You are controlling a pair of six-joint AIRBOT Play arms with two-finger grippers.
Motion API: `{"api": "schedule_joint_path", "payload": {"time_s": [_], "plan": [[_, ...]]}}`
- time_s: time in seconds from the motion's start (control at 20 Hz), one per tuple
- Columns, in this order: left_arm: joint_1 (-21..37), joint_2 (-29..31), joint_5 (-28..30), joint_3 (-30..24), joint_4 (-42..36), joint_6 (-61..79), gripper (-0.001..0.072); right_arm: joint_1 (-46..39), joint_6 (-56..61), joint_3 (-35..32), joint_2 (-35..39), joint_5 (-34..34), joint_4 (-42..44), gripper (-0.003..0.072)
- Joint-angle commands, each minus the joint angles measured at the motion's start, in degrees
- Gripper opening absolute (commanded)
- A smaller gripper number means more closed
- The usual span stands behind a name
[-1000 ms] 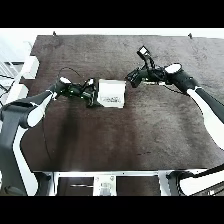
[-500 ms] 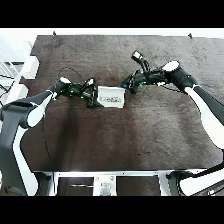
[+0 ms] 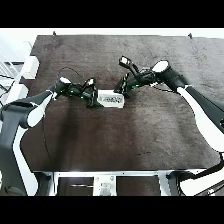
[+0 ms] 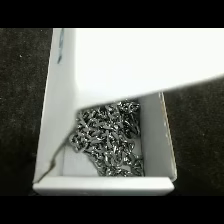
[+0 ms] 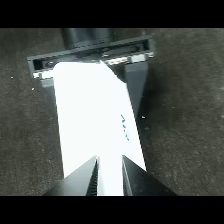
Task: Fold the box and place the chain.
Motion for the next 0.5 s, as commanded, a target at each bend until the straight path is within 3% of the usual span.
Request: {"api": "schedule_joint_path", "payload": {"time_s": [0.0, 0.15, 0.45], "plan": [[0.0, 0.0, -0.1, 0.0, 0.0, 0.0, 0.0624, 1.0, 0.0, 0.1, -0.8, -0.4, -0.5, 0.0182], [0.0, 0.0, 0.0, 0.0, 0.0, 0.0, 0.0624, 1.0, 0.0, 0.1, -1.0, 0.2, -0.5, 0.0239], [0.0, 0.0, 0.0, 0.0, 0.0, 0.0, 0.0624, 1.8, 0.1, 0.1, -1.1, 1.8, -0.5, 0.0279]]}}
